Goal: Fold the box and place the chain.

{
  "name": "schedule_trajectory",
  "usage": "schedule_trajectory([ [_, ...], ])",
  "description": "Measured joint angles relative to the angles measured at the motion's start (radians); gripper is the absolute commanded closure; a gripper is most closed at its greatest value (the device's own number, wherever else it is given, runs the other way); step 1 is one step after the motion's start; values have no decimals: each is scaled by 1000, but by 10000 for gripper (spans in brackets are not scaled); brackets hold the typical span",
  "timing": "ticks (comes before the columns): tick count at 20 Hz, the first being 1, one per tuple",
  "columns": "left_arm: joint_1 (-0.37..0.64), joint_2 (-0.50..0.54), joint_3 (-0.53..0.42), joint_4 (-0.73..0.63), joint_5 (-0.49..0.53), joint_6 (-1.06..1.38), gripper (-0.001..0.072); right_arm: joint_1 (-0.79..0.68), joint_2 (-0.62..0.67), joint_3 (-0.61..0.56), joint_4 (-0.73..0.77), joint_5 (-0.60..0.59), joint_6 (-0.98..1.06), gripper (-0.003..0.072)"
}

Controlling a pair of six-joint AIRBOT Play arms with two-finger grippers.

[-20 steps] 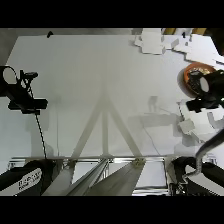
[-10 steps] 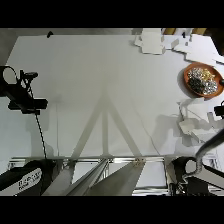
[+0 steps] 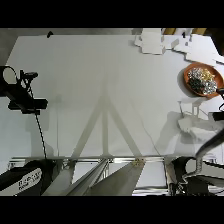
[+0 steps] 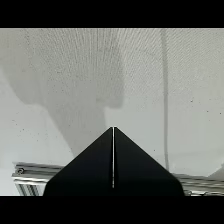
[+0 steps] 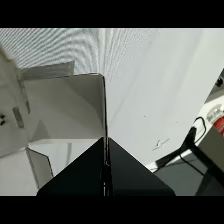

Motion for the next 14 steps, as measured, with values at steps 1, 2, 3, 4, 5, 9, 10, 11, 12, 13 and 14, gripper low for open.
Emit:
schedule_trajectory([
  [1, 0, 0, 0, 0, 0, 0, 701, 13, 8, 0, -1, 7, 2, 666],
  [2, 0, 0, 0, 0, 0, 0, 701, 31, 26, 0, -1, 19, 4, 666],
  [3, 0, 0, 0, 0, 0, 0, 701, 54, 50, 0, 0, 27, 5, 666],
  [4, 0, 0, 0, 0, 0, 0, 701, 78, 80, 0, 10, 33, 3, 666],
  [5, 0, 0, 0, 0, 0, 0, 701, 105, 117, 0, 35, 37, -1, 666],
  [9, 0, 0, 0, 0, 0, 0, 701, 207, 308, -21, 266, 21, -28, 666],
  [10, 0, 0, 0, 0, 0, 0, 701, 232, 361, -38, 337, 5, -34, 666],
  [11, 0, 0, 0, 0, 0, 0, 701, 259, 420, -63, 415, -16, -37, 666],
  [12, 0, 0, 0, 0, 0, 0, 701, 286, 474, -94, 481, -38, -40, 666],
  [13, 0, 0, 0, 0, 0, 0, 701, 317, 532, -135, 547, -63, -44, 666],
  [14, 0, 0, 0, 0, 0, 0, 701, 348, 587, -180, 605, -87, -44, 666],
])
